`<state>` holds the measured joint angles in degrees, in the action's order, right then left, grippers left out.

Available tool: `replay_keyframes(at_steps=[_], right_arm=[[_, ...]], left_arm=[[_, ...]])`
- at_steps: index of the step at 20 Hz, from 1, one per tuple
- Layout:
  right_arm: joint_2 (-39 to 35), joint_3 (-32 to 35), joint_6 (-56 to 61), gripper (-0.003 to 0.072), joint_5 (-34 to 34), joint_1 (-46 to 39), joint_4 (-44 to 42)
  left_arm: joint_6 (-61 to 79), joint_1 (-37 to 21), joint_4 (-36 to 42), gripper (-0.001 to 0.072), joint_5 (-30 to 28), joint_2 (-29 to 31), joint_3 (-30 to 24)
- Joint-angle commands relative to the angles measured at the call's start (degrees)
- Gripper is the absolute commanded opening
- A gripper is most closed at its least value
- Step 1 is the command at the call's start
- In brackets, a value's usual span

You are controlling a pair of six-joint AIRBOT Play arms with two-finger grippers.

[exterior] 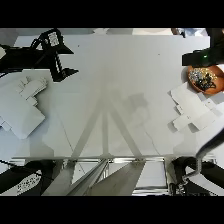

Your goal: Fold the box and place the chain.

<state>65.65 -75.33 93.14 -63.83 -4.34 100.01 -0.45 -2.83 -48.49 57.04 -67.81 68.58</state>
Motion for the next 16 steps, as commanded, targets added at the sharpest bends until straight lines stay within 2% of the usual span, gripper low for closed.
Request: replay_keyframes(at_steps=[1, 3, 8, 12, 13, 14, 15, 16], right_arm=[[-0.02, -0.02, 0.0, 0.0017, 0.0, -0.02, 0.0], [-0.04, -0.02, 0.0, 0.0017, 0.31, -0.02, 0.0], [-0.04, -0.02, -0.04, 0.0017, 6.32, -0.02, -0.24], [-0.02, -0.02, -11.89, 0.0017, 9.51, -0.04, 3.63], [-0.02, -0.02, -11.78, 0.0046, 10.43, -0.46, 5.46], [0.02, -0.02, -11.47, 0.017, 11.13, -1.49, 6.08], [0.15, -0.02, -11.13, 0.0245, 11.23, -3.3, 6.16], [0.33, -0.02, -11.15, 0.0251, 11.1, -5.6, 6.14]], left_arm=[[0.02, -0.02, 0.0, 0.0697, 0.0, 0.04, 0.04], [0.02, -0.02, 0.0, 0.0697, 0.0, 0.04, 0.07], [0.02, -0.02, 0.0, 0.0697, 0.0, 0.04, 0.07], [0.02, -0.02, 0.0, 0.0697, 0.0, 0.04, 0.07], [0.02, -0.02, 0.0, 0.0697, 0.0, 0.04, 0.07], [0.02, -0.02, 0.0, 0.0697, 0.0, 0.04, 0.07], [0.02, -0.02, 0.0, 0.0697, 0.0, 0.04, 0.07], [0.02, -0.02, 0.0, 0.0697, 0.02, 0.04, 0.07]])
